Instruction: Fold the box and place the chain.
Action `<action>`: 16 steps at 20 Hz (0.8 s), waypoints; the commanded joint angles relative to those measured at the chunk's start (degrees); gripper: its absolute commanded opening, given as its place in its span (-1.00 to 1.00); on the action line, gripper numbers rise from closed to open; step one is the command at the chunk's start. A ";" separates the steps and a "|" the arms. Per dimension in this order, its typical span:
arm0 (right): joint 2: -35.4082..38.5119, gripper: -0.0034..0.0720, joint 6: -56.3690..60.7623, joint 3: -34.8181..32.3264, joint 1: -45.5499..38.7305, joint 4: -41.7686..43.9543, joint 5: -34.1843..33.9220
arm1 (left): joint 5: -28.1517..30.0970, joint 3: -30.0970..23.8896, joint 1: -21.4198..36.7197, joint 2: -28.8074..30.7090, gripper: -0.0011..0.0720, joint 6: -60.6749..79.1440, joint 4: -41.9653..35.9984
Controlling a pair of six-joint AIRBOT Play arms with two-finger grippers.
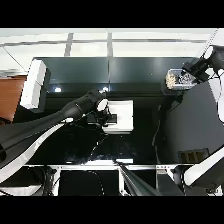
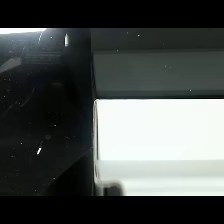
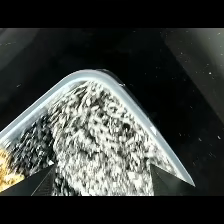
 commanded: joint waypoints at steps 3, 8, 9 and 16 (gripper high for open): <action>-3.13 0.18 -1.25 1.05 -0.48 0.44 -1.14 | -0.09 0.04 0.04 -0.02 -0.90 0.00 -0.15; 0.24 -0.87 -10.36 6.99 -0.74 0.42 5.77 | 0.07 0.04 0.04 -0.02 -0.90 0.00 -0.11; 2.08 -0.87 -12.81 8.26 -0.72 0.44 6.69 | 0.07 0.04 0.04 -0.02 -0.90 0.00 -0.11; 25.31 -0.88 -26.64 8.81 -0.26 13.14 7.15 | -0.02 0.04 0.04 -0.02 -0.90 0.00 -0.11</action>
